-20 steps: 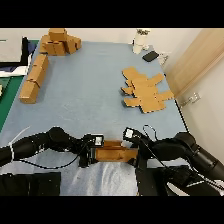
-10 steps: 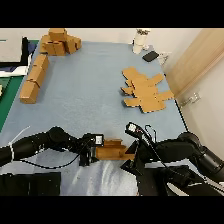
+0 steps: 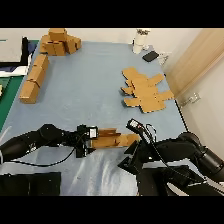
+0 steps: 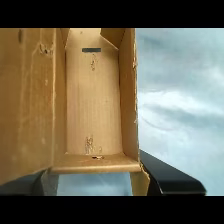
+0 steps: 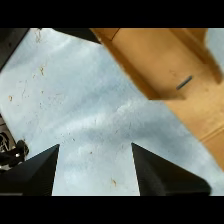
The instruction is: Fold the box.
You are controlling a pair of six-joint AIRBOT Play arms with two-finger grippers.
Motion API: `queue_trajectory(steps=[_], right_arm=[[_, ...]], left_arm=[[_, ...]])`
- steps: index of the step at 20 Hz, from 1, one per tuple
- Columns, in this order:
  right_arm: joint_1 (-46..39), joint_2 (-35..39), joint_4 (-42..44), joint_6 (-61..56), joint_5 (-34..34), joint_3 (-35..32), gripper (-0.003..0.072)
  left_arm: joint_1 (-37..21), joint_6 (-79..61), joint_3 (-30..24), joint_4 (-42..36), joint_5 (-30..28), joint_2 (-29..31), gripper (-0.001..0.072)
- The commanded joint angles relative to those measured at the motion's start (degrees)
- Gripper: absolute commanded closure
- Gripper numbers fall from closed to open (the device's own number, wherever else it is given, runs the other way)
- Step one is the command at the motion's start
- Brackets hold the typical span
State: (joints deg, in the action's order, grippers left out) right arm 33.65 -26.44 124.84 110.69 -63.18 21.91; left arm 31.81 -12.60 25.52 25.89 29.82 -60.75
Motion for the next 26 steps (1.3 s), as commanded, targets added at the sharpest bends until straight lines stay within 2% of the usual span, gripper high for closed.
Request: queue_trajectory(steps=[1,4,14,18,20,24,25,26], right_arm=[[0.0,0.1,0.2,-0.8,4.3,0.0,-0.0022],[0.0,0.1,0.3,-0.8,5.5,0.0,-0.0023],[0.0,0.0,0.6,-3.3,6.0,0.0,-0.0023],[0.0,0.0,1.1,-11.5,5.8,0.0,-0.0022],[0.0,0.0,1.0,-19.5,5.6,0.0,-0.0022],[0.0,-1.5,1.3,-25.5,11.1,0.0,-0.0008],[0.0,-2.8,2.3,-29.1,12.9,0.0,0.0142],[0.1,-4.7,6.0,-29.5,15.1,0.1,0.0609]], left_arm=[[-1.6,-0.9,-1.7,1.1,3.8,1.7,0.0177],[-1.5,-1.7,-3.0,1.1,6.9,1.5,0.0178],[-1.5,-1.3,-3.0,-0.8,6.6,-1.7,0.0178],[-1.5,-1.3,-3.0,-0.8,6.6,-1.7,0.0178],[-1.5,-1.3,-3.0,-0.8,6.6,-1.7,0.0177],[-1.5,-1.3,-3.0,-0.8,6.6,-1.7,0.0177],[-1.5,-1.3,-3.0,-0.8,6.6,-1.7,0.0178],[-1.5,-1.3,-3.0,-0.8,6.6,-1.7,0.0177]])
